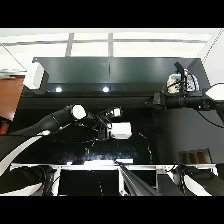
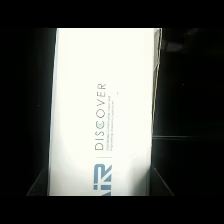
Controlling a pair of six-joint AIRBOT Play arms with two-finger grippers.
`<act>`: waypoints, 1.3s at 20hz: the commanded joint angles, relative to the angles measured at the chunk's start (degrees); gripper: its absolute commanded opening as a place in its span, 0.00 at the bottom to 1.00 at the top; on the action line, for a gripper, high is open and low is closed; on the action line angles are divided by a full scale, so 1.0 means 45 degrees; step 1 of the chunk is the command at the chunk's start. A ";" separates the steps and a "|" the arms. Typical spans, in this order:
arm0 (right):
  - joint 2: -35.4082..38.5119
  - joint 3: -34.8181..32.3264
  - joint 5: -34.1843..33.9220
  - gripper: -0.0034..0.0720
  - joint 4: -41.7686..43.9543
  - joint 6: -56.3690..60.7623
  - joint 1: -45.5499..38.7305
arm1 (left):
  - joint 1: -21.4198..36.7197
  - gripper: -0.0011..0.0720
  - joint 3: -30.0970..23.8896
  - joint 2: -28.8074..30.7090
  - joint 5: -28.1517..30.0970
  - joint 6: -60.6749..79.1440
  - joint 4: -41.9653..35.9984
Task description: Fold the box and place the chain.
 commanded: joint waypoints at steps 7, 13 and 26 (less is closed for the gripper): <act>0.0005 0.0000 -0.0005 0.07 -0.0170 0.0044 -0.0005 | 0.3711 0.42 -0.0029 0.3084 -0.2837 -0.6130 0.4556; 0.0005 0.0000 -0.0544 0.07 -0.0185 -0.0058 -0.0005 | 1.0778 0.42 -0.0447 0.4609 -0.3672 -0.8388 0.6353; -0.0005 0.0000 -0.0860 0.07 -0.0607 0.0131 0.0005 | 1.4834 0.42 0.1370 0.1209 0.0957 -0.7665 0.6096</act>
